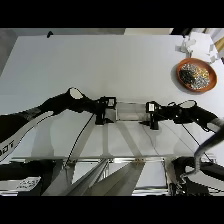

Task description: Fold the box and place the chain.

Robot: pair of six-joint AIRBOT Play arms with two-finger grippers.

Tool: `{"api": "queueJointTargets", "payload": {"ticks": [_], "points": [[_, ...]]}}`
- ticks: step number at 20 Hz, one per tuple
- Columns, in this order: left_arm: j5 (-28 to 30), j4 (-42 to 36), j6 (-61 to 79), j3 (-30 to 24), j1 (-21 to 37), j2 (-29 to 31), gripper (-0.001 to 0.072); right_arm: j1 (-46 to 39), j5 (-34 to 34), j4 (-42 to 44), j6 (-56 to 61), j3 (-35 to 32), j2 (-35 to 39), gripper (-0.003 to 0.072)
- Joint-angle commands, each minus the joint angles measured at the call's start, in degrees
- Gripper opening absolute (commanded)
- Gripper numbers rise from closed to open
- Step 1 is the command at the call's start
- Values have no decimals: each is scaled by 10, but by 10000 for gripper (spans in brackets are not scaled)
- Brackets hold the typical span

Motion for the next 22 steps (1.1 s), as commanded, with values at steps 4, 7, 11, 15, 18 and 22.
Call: {"api": "queueJointTargets", "payload": {"ticks": [4,7,11,15,18,22], "points": [[0,-28,6,0,-14,-22,701,0,0,0,0,0,0,476],[3,-39,6,0,-21,-31,700,0,0,0,0,0,0,476],[21,-69,6,0,-26,-33,699,0,0,0,0,0,0,476],[31,-73,5,0,-28,-33,698,0,0,0,0,0,0,476],[33,-79,5,0,-28,-33,697,0,0,0,0,0,0,476],[32,-79,5,0,-28,-33,695,0,0,0,0,0,0,476]]}}
